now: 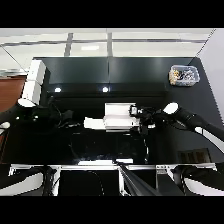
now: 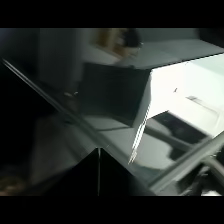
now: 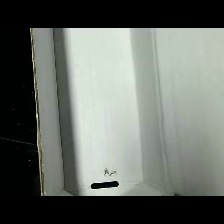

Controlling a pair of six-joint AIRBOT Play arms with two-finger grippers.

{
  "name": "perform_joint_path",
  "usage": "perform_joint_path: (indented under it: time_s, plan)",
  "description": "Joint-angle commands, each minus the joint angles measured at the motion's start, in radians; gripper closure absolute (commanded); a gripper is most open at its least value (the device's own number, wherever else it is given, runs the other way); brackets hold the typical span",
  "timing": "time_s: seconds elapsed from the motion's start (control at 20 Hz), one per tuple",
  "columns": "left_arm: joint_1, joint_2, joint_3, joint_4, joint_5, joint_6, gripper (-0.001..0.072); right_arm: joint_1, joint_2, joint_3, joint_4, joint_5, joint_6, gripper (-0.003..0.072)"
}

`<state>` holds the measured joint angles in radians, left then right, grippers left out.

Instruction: Fold the box and place the chain.

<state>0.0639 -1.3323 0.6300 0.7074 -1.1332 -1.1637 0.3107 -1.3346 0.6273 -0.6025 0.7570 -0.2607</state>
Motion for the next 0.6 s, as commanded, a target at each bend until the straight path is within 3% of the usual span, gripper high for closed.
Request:
perform_joint_path:
  time_s: [0.0,0.15,0.3,0.35,0.4,0.45,0.5,0.55]
  plan:
    - [-0.095,-0.098,0.006,-0.117,0.077,-0.005,0.0682,0.001,0.0,0.0,0.0,0.0,0.0,0.0211]
    - [-0.197,-0.138,0.063,-0.197,0.027,0.202,0.0681,0.001,0.0,0.0,0.0,0.001,0.0,0.021]
    - [-0.241,-0.148,0.137,-0.192,-0.026,0.26,0.0676,0.001,0.0,0.0,0.0,0.0,0.0,0.0211]
    - [-0.248,-0.148,0.157,-0.192,-0.034,0.269,0.0632,0.001,0.0,0.0,0.0,0.0,0.0,0.021]
    - [-0.251,-0.148,0.174,-0.192,-0.039,0.27,0.0569,0.001,0.0,0.0,0.0,0.001,0.0,0.0211]
    - [-0.255,-0.148,0.188,-0.193,-0.044,0.27,0.042,0.001,0.0,0.0,0.0,0.0,0.0,0.0211]
    - [-0.259,-0.148,0.2,-0.192,-0.049,0.27,0.02,0.001,0.0,0.0,0.0,0.0,0.0,0.0211]
    - [-0.262,-0.148,0.207,-0.193,-0.054,0.27,0.0078,0.001,0.0,0.0,0.0,0.0,0.0,0.0211]
